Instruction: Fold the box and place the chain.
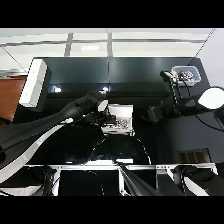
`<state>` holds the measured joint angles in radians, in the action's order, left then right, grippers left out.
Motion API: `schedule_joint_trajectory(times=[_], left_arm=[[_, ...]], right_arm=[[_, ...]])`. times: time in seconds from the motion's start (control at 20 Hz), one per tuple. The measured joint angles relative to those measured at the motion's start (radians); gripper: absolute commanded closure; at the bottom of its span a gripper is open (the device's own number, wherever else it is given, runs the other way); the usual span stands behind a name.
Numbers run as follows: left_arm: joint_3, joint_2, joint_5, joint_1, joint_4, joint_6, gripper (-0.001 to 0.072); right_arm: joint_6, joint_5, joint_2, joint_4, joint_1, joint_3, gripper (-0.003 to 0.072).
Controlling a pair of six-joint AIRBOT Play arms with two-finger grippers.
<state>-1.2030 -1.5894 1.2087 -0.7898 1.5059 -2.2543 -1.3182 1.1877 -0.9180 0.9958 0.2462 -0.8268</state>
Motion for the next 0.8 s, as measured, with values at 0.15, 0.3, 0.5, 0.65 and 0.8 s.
schedule_joint_trajectory(times=[0.15, 0.3, 0.5, 0.65, 0.8], left_arm=[[0.0, 0.0, 0.0, 0.0, 0.0, 0.0, 0.0682], [0.0, 0.0, 0.0, 0.0, 0.0, 0.0, 0.0682], [0.0, 0.0, 0.0, 0.0, 0.0, 0.0, 0.0682], [0.0, 0.0, 0.001, 0.0, 0.0, 0.0, 0.0681], [0.0, 0.0, 0.0, 0.0, 0.0, 0.0, 0.0682]], right_arm=[[0.187, -0.053, 0.022, 0.009, -0.011, 0.098, 0.0051], [0.422, -0.171, 0.026, -0.02, 0.01, 0.224, 0.0052], [0.787, -0.283, 0.012, -0.064, 0.059, 0.342, 0.0054], [1.009, -0.332, -0.029, -0.149, 0.088, 0.378, 0.0054], [1.177, -0.394, -0.083, -0.256, 0.113, 0.392, 0.0054]])
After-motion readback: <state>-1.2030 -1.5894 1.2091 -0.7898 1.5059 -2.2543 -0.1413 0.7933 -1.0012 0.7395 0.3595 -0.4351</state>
